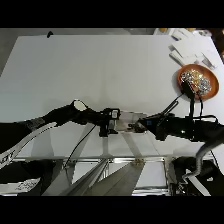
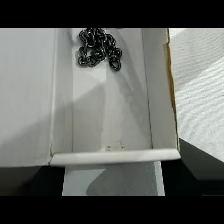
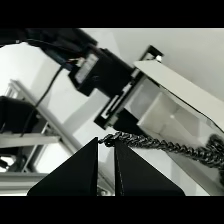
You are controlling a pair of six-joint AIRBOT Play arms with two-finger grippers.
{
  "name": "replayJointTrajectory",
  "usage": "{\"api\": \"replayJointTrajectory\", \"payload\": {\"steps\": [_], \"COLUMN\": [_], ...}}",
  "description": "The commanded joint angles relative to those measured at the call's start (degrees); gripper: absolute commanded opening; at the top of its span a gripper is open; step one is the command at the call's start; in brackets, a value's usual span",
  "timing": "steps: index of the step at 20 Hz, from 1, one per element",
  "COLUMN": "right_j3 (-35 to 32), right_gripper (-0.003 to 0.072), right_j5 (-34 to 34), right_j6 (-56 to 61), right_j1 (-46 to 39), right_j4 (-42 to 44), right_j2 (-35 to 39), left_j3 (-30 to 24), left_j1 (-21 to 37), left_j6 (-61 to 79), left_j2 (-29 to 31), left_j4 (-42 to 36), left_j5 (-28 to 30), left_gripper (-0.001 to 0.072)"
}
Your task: Fold the box and place the chain.
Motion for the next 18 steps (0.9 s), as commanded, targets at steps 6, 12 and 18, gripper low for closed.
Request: {"api": "replayJointTrajectory", "payload": {"steps": [6,12,18], "right_j3": [0.07,6.82,19.41], "right_gripper": [0.0069,0.0173,0.0013], "right_j5": [-7.91,-5.31,9.51], "right_j6": [4.61,4.92,-0.15], "right_j1": [9.09,6.86,-7.3], "right_j4": [-14.29,-17.57,-37.77], "right_j2": [-10.34,-14.03,-14.25], "left_j3": [-0.02,-0.02,-0.02], "left_j1": [0.02,0.02,0.02], "left_j6": [0.02,0.0,0.02], "left_j2": [0.04,0.04,0.04], "left_j4": [0.02,0.0,0.0], "left_j5": [0.02,0.0,0.02], "left_gripper": [0.0271,0.0271,0.0271]}}
